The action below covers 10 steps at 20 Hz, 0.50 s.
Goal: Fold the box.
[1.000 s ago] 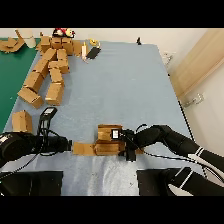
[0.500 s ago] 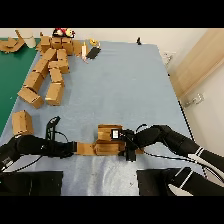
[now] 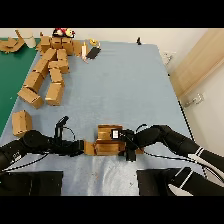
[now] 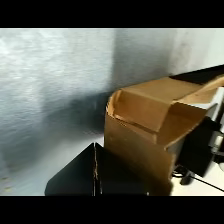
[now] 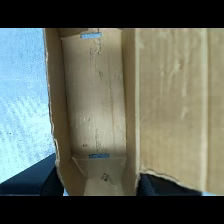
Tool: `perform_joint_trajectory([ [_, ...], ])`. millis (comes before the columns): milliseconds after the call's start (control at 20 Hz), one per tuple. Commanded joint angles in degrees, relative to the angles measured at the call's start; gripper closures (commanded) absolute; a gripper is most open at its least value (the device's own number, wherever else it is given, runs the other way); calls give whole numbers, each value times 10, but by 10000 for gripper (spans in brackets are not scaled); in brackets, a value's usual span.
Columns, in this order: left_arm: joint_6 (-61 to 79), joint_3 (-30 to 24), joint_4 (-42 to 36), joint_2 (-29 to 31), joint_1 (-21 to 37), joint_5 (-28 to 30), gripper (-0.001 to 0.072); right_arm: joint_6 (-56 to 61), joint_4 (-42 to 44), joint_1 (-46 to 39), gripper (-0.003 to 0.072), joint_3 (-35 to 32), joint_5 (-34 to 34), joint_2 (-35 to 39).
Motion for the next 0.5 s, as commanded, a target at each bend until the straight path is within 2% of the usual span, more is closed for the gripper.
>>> perform_joint_trajectory([
  [0, 74, 1, -97, -3, 0, -13, 700, 0, 0, 0, 212, 0, 0, 0],
  [450, 63, 2, -107, -3, 0, -12, 699, 0, 0, 0, 212, 0, 0, 0],
])
